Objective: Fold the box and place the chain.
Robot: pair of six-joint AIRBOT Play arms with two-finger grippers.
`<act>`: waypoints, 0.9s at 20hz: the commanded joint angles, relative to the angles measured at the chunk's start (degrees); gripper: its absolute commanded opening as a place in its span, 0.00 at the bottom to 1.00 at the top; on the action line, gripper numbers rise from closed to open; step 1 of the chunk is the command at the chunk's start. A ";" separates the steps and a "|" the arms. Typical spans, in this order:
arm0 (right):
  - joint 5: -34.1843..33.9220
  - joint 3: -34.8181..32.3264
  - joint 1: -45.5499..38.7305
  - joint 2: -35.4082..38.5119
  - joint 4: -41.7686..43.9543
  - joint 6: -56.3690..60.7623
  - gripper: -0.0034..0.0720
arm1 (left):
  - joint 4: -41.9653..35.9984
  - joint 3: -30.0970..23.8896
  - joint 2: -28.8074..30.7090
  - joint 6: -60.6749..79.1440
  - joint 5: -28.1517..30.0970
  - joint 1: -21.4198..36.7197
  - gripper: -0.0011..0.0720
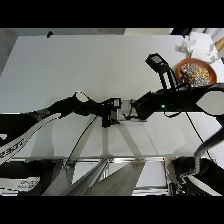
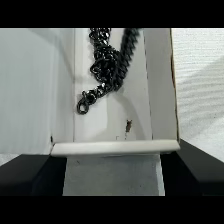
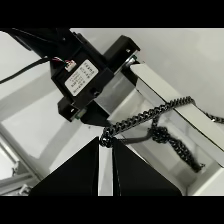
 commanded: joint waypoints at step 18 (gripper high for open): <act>11.91 0.02 -6.54 13.27 -19.02 16.50 0.07 | 0.00 0.00 0.02 0.02 0.02 0.04 0.20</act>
